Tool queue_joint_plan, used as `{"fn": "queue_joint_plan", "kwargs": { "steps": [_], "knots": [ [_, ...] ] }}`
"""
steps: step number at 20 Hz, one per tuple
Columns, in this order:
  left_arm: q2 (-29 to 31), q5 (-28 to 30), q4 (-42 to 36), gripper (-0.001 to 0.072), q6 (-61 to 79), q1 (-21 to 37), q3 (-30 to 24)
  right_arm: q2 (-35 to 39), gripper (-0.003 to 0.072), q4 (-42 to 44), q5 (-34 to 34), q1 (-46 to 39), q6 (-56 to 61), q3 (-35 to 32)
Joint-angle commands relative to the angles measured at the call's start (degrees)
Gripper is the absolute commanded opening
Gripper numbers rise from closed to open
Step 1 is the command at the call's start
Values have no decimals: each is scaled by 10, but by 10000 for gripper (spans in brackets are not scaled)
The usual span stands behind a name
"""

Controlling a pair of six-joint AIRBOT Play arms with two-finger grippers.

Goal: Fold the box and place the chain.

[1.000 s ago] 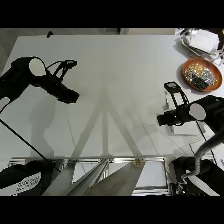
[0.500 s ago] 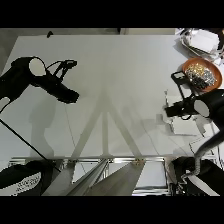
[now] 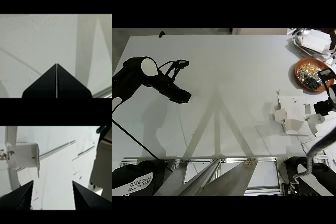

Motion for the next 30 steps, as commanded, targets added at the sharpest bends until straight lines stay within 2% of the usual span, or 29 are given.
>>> {"fn": "queue_joint_plan", "kwargs": {
  "steps": [1,7,10,11,12,13,15,17,20,22,26,28,30],
  "knots": [
    [0,0,0,10,0,0,0,-58,533,25,-11,-57,-31,1],
    [0,0,0,10,0,0,0,-148,511,61,-53,-65,-26,1],
    [0,0,0,10,0,0,0,-190,375,12,-45,-67,33,1],
    [0,0,0,10,0,0,0,-196,276,6,-46,-73,48,1],
    [0,0,0,10,0,0,0,-200,119,8,-46,-82,52,1],
    [0,0,0,10,0,0,0,-200,17,9,-46,-90,52,1],
    [1,0,0,10,0,0,0,-198,10,19,-40,-93,35,1],
    [1,0,0,10,0,0,0,-182,9,85,-58,-77,-29,1],
    [0,0,0,10,0,0,0,-101,8,223,-158,-25,-42,-18],
    [0,0,0,10,0,0,0,-31,8,295,-226,25,-45,-54],
    [0,0,0,10,0,0,0,82,8,390,-315,134,-14,-169],
    [0,16,0,10,0,0,0,113,9,419,-357,192,12,-212],
    [0,26,-13,10,8,0,0,118,9,422,-369,247,31,-220]
  ]
}}
